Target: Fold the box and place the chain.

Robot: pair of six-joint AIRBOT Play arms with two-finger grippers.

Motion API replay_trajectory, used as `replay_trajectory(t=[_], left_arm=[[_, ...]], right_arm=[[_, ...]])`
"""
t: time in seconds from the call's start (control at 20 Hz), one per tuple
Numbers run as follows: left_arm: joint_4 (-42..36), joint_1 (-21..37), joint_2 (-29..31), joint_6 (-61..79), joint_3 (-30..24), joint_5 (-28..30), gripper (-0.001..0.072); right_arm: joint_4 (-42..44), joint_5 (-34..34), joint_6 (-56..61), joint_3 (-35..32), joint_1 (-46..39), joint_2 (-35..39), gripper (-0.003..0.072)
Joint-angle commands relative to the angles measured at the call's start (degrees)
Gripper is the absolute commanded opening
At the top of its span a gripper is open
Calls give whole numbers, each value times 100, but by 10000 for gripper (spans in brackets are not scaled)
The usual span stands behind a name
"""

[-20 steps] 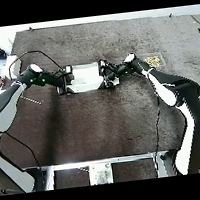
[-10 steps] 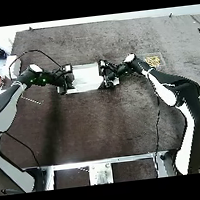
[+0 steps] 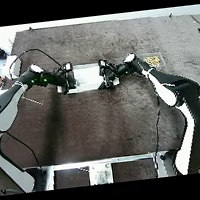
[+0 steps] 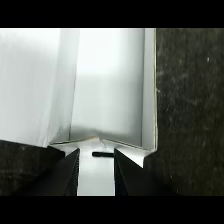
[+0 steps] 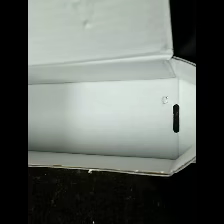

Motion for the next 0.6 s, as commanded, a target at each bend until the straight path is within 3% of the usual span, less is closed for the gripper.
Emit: replay_trajectory(t=[0.0,0.55], left_arm=[[-240,-7,-15,2,-11,13,226],[-802,-7,-258,278,-116,55,227]], right_arm=[[7,2,0,7,7,-2,522],[7,2,0,7,7,-2,522]])
